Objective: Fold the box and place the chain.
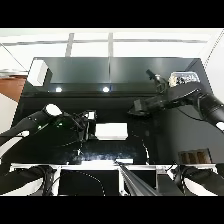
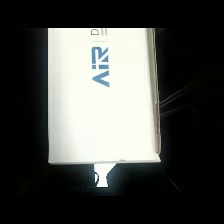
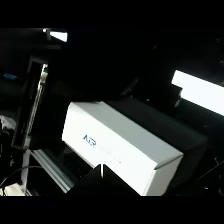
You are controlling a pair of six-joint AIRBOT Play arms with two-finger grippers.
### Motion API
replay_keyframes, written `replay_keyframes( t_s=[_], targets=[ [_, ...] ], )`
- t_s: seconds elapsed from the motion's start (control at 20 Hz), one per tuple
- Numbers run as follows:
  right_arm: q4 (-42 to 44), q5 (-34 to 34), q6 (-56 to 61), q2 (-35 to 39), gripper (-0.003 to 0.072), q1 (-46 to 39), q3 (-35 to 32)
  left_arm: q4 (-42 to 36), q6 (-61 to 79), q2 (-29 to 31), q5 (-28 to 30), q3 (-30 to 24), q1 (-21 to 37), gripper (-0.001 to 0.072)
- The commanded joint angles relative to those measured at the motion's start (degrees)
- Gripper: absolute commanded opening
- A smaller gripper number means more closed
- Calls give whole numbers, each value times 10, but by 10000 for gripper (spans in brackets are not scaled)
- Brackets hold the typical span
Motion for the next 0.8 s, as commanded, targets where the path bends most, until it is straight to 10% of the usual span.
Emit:
replay_keyframes(
  t_s=[0.0, 0.3, 0.75],
  targets=[
    [-12, -23, 0, 14, 24, -52, 5, 29, -51, 32, -1, 1, 5, 713],
    [-21, -29, -14, 23, 24, -88, 5, 156, -185, 152, -52, 1, 27, 712],
    [-50, -24, -16, 23, 24, -89, 5, 141, -314, 272, -50, 0, 16, 711]
  ],
)
